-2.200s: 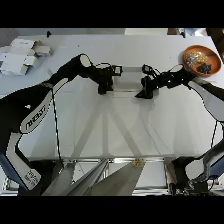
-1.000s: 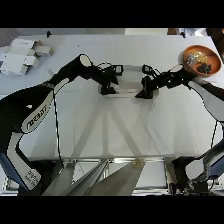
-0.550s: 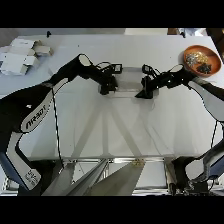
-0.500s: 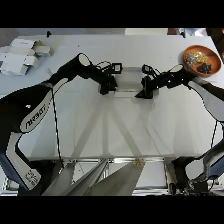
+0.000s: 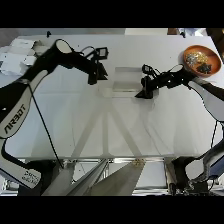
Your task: Fold the box and place the chain.
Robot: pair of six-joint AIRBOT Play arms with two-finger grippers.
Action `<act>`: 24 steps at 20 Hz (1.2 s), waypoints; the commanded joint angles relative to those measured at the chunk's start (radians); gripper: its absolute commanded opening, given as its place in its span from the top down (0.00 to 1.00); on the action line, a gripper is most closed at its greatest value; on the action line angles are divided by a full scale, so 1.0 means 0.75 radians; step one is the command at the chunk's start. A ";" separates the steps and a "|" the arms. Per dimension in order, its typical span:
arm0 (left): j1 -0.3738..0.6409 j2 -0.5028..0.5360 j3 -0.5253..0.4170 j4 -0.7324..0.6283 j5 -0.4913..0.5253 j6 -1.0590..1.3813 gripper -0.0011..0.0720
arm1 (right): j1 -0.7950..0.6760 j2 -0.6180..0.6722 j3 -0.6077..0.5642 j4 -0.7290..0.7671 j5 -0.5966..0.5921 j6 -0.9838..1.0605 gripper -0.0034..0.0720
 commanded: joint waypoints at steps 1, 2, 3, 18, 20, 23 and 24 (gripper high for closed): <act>0.079 0.073 -0.001 0.001 -0.131 -0.001 0.70 | 0.001 -0.001 0.000 0.000 0.001 0.000 0.26; 0.096 0.080 -0.011 0.001 -0.165 -0.001 0.70 | 0.001 -0.001 -0.001 0.000 0.001 -0.001 0.26; 0.112 0.091 -0.038 0.001 -0.182 -0.008 0.80 | 0.001 -0.001 0.000 0.000 0.001 0.000 0.26; 0.151 0.072 -0.478 -0.127 0.156 -1.172 0.98 | 0.001 -0.001 0.000 0.000 0.001 -0.001 0.26; 0.135 0.053 -0.482 -0.129 0.206 -1.251 0.98 | 0.001 -0.001 0.000 0.000 0.001 -0.001 0.26; 0.103 0.021 -0.482 -0.129 0.187 -1.292 0.98 | 0.001 -0.001 -0.001 0.000 0.000 0.000 0.26; 0.092 0.016 -0.482 -0.128 0.193 -1.305 0.98 | 0.001 -0.001 -0.001 0.000 0.001 0.000 0.26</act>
